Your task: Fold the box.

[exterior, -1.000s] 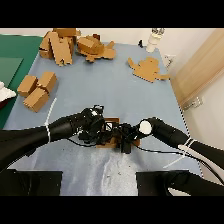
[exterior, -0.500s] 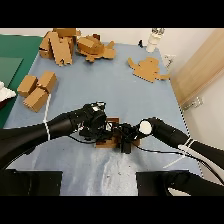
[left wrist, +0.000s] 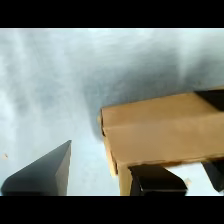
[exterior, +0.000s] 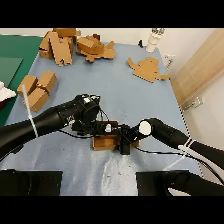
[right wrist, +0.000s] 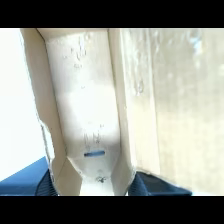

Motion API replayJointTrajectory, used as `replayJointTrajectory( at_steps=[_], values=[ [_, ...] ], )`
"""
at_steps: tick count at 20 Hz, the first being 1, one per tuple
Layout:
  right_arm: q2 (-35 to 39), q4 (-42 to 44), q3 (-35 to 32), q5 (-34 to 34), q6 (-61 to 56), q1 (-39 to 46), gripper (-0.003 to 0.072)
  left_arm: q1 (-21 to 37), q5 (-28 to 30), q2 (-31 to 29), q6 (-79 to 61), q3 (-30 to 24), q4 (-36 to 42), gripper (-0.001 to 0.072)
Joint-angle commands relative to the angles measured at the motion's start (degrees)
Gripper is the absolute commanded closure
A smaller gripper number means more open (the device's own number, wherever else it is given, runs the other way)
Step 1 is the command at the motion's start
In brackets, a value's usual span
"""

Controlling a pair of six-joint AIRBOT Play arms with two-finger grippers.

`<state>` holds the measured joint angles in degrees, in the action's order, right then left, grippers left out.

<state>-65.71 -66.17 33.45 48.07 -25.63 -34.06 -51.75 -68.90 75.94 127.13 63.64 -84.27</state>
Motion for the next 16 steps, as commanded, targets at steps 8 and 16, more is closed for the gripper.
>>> replayJointTrajectory(
  at_steps=[8, 16],
  values=[
    [0.0, -0.5, 0.0, -0.5, -0.3, 0.1, 0.0244, 1.1, -2.4, -0.6, -3.3, 0.1, -1.1, 0.0568],
    [0.0, -0.5, 0.0, -0.5, -0.3, 0.1, 0.0244, 6.4, -7.4, -0.7, -12.8, 0.0, -2.8, 0.0694]
  ],
)
